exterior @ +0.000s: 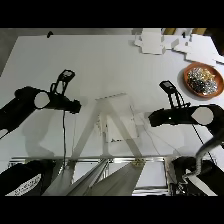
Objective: Fold the box and place the chain.
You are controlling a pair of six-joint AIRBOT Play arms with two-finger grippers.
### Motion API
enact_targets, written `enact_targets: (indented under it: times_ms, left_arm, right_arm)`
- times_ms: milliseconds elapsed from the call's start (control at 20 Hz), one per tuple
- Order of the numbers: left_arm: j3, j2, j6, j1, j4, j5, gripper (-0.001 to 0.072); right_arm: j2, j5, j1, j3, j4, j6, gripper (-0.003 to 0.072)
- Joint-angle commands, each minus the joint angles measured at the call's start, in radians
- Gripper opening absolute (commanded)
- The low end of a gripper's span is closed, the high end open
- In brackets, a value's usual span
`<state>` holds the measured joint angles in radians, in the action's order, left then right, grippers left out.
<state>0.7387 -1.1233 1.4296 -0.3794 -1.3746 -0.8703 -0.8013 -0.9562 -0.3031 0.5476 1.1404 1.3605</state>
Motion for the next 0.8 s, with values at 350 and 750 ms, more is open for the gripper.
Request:
enact_targets:
  times_ms: [350,750]
  left_arm:
    - [0.001,-0.166,-0.940,0.010,0.854,0.025,0.0577]
    - [0.001,-0.292,-1.160,0.029,0.946,-0.154,0.0588]
  right_arm:
    - [0.001,0.003,-0.014,0.000,0.004,0.030,0.0017]
    - [0.001,-0.005,-0.014,0.000,0.003,0.031,0.0017]
